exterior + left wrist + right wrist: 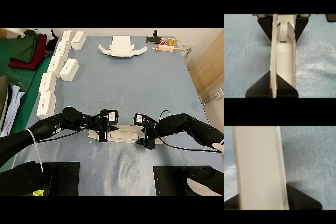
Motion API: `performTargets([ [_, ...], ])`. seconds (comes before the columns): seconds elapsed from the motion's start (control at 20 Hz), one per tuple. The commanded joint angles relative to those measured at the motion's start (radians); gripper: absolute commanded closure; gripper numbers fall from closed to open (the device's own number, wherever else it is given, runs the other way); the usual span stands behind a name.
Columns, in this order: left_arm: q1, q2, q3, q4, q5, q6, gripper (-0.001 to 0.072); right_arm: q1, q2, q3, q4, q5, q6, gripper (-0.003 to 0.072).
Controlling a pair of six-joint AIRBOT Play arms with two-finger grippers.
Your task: Fold the box.
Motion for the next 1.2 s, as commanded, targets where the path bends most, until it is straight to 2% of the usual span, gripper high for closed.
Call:
performTargets([
  [0.0, 0.000, 0.000, 0.000, -0.001, 0.000, 0.003, 0.0695, 0.001, 0.000, 0.000, -0.010, -0.010, 0.001, 0.0179],
  [0.15, 0.000, 0.000, 0.000, -0.010, -0.002, 0.002, 0.0695, 0.001, 0.000, 0.000, -0.026, -0.009, 0.001, 0.0180],
  [0.4, 0.000, 0.000, 0.000, -0.009, -0.097, -0.001, 0.0695, 0.001, 0.000, 0.000, -0.026, -0.009, 0.001, 0.0180],
  [0.7, 0.000, 0.000, 0.000, -0.008, -0.078, -0.054, 0.0693, 0.001, 0.000, 0.000, -0.026, -0.009, 0.001, 0.0180],
  [0.95, 0.001, 0.013, 0.000, -0.008, -0.015, -0.054, 0.0692, 0.001, 0.000, 0.000, -0.026, -0.009, 0.001, 0.0180],
  [1.15, 0.000, 0.015, 0.000, -0.008, -0.019, -0.054, 0.0692, 0.001, 0.000, 0.000, -0.026, -0.009, 0.001, 0.0180],
])
